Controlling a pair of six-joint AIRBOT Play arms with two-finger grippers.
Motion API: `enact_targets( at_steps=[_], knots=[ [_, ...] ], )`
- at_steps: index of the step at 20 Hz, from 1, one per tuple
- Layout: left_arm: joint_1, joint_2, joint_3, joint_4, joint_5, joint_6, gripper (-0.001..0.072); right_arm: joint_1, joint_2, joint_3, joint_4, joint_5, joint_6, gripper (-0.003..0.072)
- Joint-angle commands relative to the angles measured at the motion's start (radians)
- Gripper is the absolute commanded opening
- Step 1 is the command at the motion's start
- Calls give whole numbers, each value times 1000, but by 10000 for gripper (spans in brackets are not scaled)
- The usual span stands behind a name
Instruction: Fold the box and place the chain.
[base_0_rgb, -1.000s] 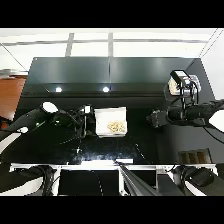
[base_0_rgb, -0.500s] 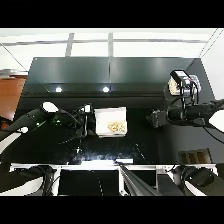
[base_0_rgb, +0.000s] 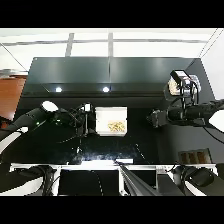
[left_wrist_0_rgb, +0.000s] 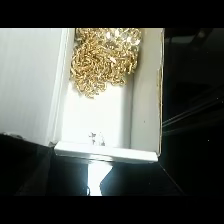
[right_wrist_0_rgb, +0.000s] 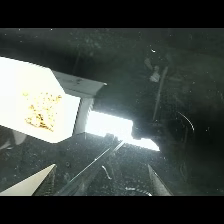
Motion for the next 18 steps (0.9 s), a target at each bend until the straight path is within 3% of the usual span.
enact_targets(
  at_steps=[1,18],
  knots=[
    [-2,-1,2,0,3,7,697,0,-1,0,0,0,0,703],
    [-49,-1,1,12,22,44,697,0,-1,0,0,0,0,703]
  ],
)
